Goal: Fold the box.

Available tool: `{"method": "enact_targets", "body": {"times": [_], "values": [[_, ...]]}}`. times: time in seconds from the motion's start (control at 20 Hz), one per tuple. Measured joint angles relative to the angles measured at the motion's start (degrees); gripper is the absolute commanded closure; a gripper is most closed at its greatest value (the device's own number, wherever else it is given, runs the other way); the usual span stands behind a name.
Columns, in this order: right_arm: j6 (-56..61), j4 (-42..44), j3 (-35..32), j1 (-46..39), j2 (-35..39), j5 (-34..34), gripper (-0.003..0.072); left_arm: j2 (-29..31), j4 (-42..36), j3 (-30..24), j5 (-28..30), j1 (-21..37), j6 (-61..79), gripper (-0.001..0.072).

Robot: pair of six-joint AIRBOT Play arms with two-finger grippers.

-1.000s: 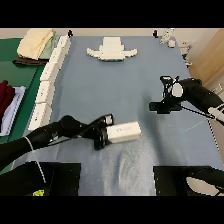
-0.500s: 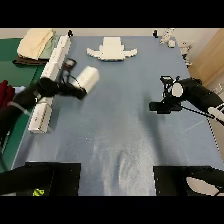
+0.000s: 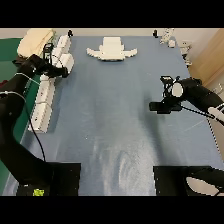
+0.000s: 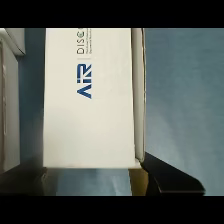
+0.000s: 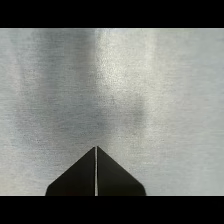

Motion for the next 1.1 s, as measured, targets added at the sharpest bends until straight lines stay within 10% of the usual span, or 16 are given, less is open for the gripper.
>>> {"method": "enact_targets", "body": {"times": [0.35, 1.1], "values": [[0.0, 0.0, 0.0, 0.0, 0.0, 0.0, 0.0669, -10.9, 1.2, 13.5, -3.0, 0.3, -2.2, 0.0195], [0.0, 0.0, 0.0, 0.0, 0.0, 0.0, 0.0669, -14.5, 4.7, 15.6, -1.2, 0.0, -2.3, 0.0195]]}}
